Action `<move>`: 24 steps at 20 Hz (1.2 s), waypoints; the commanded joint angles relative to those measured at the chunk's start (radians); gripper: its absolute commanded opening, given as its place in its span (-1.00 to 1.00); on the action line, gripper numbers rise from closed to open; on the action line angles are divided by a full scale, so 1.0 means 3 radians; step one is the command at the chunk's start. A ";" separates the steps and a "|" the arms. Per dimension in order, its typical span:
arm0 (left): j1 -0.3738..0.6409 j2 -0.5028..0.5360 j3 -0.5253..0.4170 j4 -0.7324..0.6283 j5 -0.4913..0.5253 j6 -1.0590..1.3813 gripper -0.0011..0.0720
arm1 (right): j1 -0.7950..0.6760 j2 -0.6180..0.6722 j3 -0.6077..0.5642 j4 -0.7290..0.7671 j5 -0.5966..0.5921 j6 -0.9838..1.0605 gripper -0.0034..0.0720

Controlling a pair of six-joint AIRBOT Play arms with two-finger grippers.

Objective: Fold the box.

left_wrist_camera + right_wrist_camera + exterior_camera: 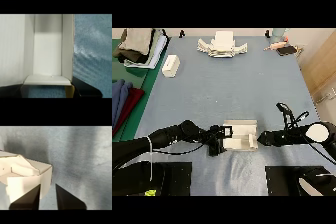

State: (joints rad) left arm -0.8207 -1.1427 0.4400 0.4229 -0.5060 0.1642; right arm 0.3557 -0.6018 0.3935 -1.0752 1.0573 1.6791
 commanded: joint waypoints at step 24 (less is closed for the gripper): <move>-0.0001 -0.0001 -0.0001 0.0003 0.0001 0.0001 0.45 | 0.1555 -0.1352 0.0885 -0.1354 0.0266 0.2001 0.14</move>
State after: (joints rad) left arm -0.8207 -1.1431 0.4400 0.4232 -0.5060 0.1646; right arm 0.7330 -0.9253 0.5941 -1.3540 1.0714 2.1159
